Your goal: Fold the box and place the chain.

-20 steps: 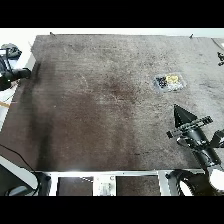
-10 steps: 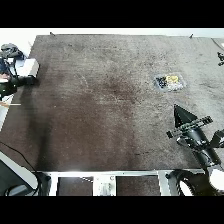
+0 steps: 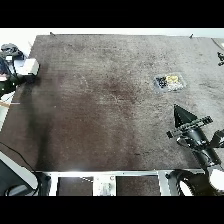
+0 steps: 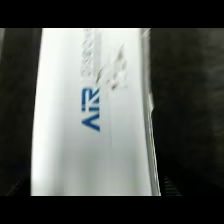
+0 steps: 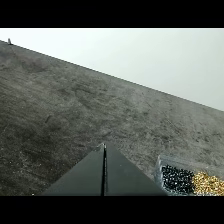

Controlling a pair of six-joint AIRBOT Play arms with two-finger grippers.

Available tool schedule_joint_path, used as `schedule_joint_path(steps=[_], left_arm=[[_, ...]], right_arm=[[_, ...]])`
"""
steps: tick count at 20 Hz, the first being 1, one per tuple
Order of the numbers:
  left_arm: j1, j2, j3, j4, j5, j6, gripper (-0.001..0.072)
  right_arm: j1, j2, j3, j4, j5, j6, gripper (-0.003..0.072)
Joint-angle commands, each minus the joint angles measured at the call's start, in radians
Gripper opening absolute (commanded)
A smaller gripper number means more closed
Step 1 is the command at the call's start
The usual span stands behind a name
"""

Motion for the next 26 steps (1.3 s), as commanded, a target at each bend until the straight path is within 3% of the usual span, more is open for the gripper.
schedule_joint_path(steps=[1, 4, 12, 13, 14, 15, 19, 22, 26], left_arm=[[0.000, 0.039, 0.034, 0.002, -0.067, -0.064, 0.0720], [0.007, 0.122, 0.035, 0.053, -0.010, -0.064, 0.0720], [0.013, 0.348, 0.048, 0.063, -0.021, -0.057, 0.0698], [0.013, 0.388, 0.048, 0.063, -0.041, -0.057, 0.0513], [0.013, 0.433, 0.048, 0.063, -0.076, -0.057, 0.0237], [0.013, 0.475, 0.048, 0.064, -0.122, -0.056, 0.0008], [0.012, 0.642, 0.023, 0.053, -0.225, -0.056, 0.0003], [0.012, 0.846, -0.158, 0.044, -0.173, -0.053, 0.0004], [-0.031, 1.184, -0.608, -0.140, 0.103, 0.147, 0.0003]], right_arm=[[0.000, 0.001, 0.000, 0.000, 0.000, 0.000, -0.0014], [0.000, 0.001, 0.000, 0.000, 0.000, 0.000, -0.0014], [0.000, 0.001, 0.000, 0.000, 0.000, 0.000, -0.0014], [0.000, 0.001, 0.000, 0.000, 0.000, 0.000, -0.0014], [0.000, 0.001, 0.000, 0.000, 0.000, 0.000, -0.0014], [0.000, 0.001, 0.000, 0.000, 0.000, 0.000, -0.0014], [0.000, 0.001, 0.000, 0.000, 0.000, 0.000, -0.0014], [0.000, 0.001, 0.000, 0.000, 0.000, 0.000, -0.0014], [0.000, 0.001, 0.000, 0.000, 0.000, 0.000, -0.0014]])
